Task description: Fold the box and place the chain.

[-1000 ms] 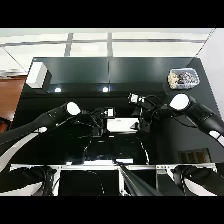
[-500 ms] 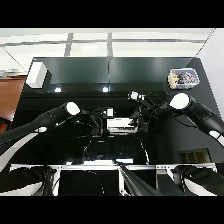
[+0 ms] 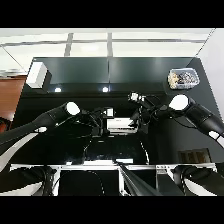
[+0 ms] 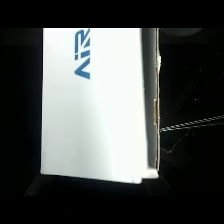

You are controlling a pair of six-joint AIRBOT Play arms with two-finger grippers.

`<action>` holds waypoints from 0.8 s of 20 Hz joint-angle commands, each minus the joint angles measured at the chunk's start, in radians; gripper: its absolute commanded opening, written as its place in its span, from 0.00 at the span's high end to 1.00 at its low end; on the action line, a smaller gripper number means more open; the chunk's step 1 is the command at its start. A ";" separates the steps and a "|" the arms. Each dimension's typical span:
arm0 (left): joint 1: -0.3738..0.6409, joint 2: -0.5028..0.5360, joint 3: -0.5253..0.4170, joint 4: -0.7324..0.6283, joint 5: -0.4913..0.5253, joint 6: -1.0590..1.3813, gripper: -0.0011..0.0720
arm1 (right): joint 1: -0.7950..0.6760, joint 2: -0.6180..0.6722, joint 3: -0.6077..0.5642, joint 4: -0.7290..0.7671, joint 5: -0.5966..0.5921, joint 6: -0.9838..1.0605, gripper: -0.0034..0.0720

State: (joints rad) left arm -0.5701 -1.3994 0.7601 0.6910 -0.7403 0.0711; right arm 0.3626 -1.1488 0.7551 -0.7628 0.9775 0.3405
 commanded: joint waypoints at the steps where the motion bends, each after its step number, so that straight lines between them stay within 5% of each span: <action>1: 0.000 0.000 0.001 0.000 0.000 0.000 0.36 | 0.001 -0.001 -0.002 -0.002 -0.006 0.000 0.56; 16: 0.000 0.000 0.001 0.000 0.001 0.000 0.36 | 0.001 -0.001 -0.002 -0.021 -0.005 0.000 0.54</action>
State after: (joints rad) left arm -0.5701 -1.3994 0.7601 0.6907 -0.7403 0.0711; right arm 0.3634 -1.1496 0.7540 -0.7750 0.9741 0.3405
